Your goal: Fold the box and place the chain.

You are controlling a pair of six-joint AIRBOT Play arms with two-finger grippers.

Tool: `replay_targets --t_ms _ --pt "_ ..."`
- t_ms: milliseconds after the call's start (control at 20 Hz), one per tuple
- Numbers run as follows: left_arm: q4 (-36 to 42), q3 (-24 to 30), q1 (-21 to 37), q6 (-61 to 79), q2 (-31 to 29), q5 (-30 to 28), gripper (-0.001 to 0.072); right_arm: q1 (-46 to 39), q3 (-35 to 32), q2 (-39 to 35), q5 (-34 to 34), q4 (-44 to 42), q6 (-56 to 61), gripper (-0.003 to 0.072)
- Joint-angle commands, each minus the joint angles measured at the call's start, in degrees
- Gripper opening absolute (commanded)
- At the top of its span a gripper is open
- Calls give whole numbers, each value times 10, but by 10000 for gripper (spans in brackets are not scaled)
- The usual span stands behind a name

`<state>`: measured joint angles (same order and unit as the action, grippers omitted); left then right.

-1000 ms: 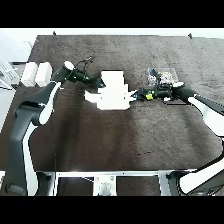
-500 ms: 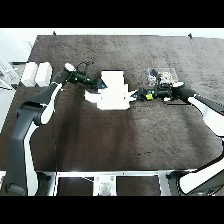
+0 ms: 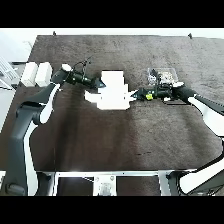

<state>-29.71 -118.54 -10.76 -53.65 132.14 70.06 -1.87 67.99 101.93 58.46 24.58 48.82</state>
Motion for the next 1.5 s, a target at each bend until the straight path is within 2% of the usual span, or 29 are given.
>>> replay_targets --t_ms 0,50,100,150,300,350,400,450,500,550,600,900,1100,1300,1450 --pt "7 0 2 10 12 8 411 0 0 0 0 0 0 12" --pt "8 0 2 16 12 5 401 0 0 0 0 0 0 12" --pt "19 0 2 17 11 0 334 0 0 0 0 1 0 12" --pt "24 0 2 19 11 -6 305 0 0 0 0 1 0 12" --pt "49 0 2 43 12 -6 285 0 0 0 0 2 -4 12" --pt "57 0 2 47 12 -6 212 0 0 0 0 1 -11 13" --pt "65 0 2 56 12 -3 184 -1 0 0 -2 1 -14 15" --pt "73 0 2 70 12 9 115 -1 0 0 -6 1 -14 120" --pt "81 0 2 85 12 26 108 -2 0 0 -6 1 -14 300" --pt "87 0 2 100 12 39 54 -4 0 0 -6 1 -14 362" --pt "95 2 2 119 12 48 23 -7 0 0 -4 1 -15 362" --pt "99 5 4 289 10 106 19 -81 0 -10 40 -29 -14 385" --pt "111 14 11 406 7 109 15 -144 0 -24 66 -51 -19 381" --pt "128 15 13 473 -3 119 15 -150 -1 -24 66 -58 -50 380" --pt "132 67 14 527 -34 119 15 -150 -1 -24 66 -80 -73 378"
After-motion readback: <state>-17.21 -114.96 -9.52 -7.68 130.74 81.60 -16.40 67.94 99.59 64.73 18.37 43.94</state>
